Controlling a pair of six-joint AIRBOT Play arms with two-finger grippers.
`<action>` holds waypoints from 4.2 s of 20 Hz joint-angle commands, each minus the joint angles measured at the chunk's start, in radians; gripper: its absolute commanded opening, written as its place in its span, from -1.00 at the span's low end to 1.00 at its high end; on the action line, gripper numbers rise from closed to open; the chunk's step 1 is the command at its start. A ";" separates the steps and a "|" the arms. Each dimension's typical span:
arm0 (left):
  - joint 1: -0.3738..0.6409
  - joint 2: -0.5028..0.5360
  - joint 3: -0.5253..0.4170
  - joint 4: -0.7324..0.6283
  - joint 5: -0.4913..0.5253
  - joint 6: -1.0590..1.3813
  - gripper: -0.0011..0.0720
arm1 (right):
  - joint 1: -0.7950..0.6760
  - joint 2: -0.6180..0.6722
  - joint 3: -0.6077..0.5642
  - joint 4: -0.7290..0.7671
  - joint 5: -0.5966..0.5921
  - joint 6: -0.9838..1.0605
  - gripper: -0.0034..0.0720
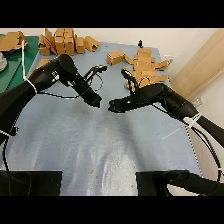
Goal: Fold the box.
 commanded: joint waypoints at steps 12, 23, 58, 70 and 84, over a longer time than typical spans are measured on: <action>-0.001 0.001 0.000 0.000 0.000 0.000 -0.94 | -0.335 -0.012 0.128 -0.323 0.121 0.371 -0.90; -0.001 0.001 0.000 0.000 0.000 0.000 -0.94 | -1.053 -0.430 0.373 -0.054 0.109 0.024 0.31; -0.002 0.001 0.000 0.000 0.000 0.000 -0.94 | -0.444 -0.050 -0.284 -0.010 0.086 0.023 -0.91; -0.002 0.001 0.000 0.000 0.000 0.000 -0.94 | -0.461 -0.079 -0.061 -0.203 -0.013 0.027 0.08; -0.002 0.001 0.000 0.000 0.001 0.000 -0.94 | -0.429 -0.249 -0.003 -0.109 -0.196 -0.063 -0.18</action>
